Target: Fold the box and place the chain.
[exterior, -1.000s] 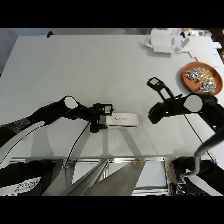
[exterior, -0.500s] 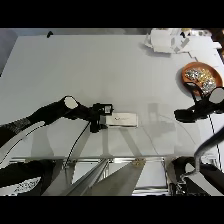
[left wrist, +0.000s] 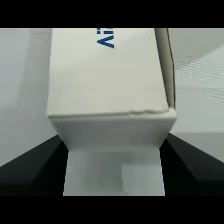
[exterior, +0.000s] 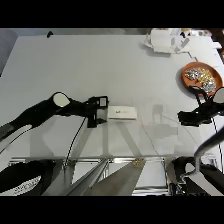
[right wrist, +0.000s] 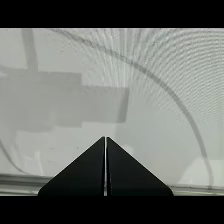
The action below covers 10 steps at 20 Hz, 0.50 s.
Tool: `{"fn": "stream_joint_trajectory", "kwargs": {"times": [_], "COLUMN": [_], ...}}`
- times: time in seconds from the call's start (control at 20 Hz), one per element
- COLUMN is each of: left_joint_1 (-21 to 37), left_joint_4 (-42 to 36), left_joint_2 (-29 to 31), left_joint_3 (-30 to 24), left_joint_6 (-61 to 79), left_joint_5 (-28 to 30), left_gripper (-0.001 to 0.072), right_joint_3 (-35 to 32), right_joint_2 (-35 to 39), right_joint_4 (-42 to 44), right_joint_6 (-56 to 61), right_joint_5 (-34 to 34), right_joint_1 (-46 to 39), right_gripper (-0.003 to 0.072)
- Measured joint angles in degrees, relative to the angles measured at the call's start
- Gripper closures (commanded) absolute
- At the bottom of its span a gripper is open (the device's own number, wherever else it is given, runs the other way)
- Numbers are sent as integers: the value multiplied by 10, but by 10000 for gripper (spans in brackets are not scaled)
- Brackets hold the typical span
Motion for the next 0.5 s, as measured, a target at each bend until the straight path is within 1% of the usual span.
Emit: {"fn": "stream_joint_trajectory", "kwargs": {"times": [0.15, 0.3, 0.4, 0.5], "left_joint_1": [60, 150, 218, 283], "left_joint_4": [52, 121, 169, 212], "left_joint_2": [87, 170, 211, 233], "left_joint_3": [0, 0, -1, -2], "left_joint_6": [-98, -212, -282, -346], "left_joint_5": [10, 10, 5, 3], "left_gripper": [709, 709, 710, 711], "right_joint_3": [0, 0, 0, 0], "right_joint_2": [0, 0, 0, 0], "right_joint_4": [0, 0, 0, 0], "right_joint_6": [0, 0, 0, 0], "right_joint_5": [2, 2, 2, 2], "right_joint_1": [0, 0, 0, 0], "right_gripper": [676, 676, 676, 676]}}
